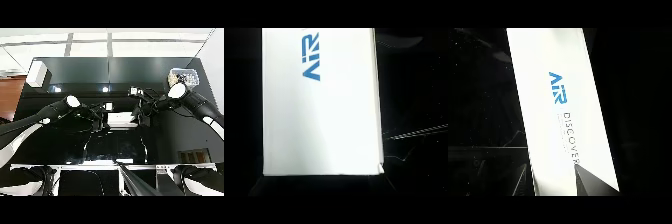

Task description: Fold the box and place the chain.

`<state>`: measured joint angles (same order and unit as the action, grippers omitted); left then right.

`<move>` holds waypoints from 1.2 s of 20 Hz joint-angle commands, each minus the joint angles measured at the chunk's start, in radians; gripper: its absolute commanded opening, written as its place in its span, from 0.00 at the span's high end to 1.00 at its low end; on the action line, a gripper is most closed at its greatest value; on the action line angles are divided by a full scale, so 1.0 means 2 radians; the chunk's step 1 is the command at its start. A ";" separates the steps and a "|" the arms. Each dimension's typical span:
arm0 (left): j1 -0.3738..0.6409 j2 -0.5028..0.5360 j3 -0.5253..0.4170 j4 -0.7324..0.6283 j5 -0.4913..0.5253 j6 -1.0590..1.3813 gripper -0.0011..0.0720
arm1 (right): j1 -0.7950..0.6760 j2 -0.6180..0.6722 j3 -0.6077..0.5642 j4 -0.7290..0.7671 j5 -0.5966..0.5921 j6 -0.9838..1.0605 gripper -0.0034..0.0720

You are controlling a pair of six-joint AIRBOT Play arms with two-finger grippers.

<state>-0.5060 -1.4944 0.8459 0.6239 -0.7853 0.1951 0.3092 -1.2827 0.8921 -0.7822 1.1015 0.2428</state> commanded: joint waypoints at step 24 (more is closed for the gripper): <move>0.000 0.000 0.000 0.000 0.000 0.001 0.32 | 0.001 0.040 -0.011 -0.011 -0.001 0.073 0.46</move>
